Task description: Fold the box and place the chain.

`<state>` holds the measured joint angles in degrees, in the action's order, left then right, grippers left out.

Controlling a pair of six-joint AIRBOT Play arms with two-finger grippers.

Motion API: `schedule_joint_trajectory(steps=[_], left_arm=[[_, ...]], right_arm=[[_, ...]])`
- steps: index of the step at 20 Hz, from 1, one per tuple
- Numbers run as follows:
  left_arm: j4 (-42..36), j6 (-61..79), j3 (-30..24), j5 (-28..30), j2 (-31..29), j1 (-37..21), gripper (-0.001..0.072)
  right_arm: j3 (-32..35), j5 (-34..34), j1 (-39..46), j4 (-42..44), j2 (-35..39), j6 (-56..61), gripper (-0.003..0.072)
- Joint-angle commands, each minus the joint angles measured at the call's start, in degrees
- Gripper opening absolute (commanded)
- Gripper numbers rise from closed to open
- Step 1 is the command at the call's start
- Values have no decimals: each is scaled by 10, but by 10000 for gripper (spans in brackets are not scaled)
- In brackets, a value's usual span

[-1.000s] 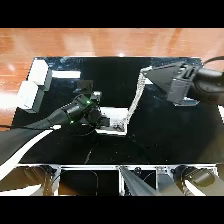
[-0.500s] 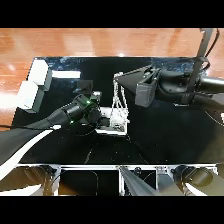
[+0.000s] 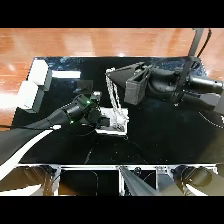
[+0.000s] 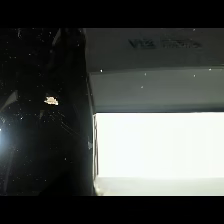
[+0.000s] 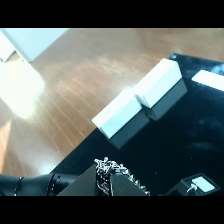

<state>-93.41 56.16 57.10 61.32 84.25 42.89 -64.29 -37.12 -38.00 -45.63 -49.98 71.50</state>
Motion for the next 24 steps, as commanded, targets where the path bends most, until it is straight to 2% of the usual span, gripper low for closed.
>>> schedule_joint_trajectory(steps=[1, 7, 13, 18, 24], left_arm=[[-1, 0, 0, 0, 0, 0, 19], [-1, 0, 0, 1, 0, 0, 19], [-1, 0, 0, 1, 0, 0, 19], [-1, 0, 0, 1, 0, 0, 19], [-1, 0, 0, 0, 0, 0, 19]], right_arm=[[-1, 20, -8, -1, -11, -4, 37], [-15, 47, -8, -5, -14, -6, 37], [-13, -32, -8, -56, -20, 25, 37], [31, -130, -7, -176, -20, 118, 37], [110, -119, -6, -196, -30, 139, 36]])
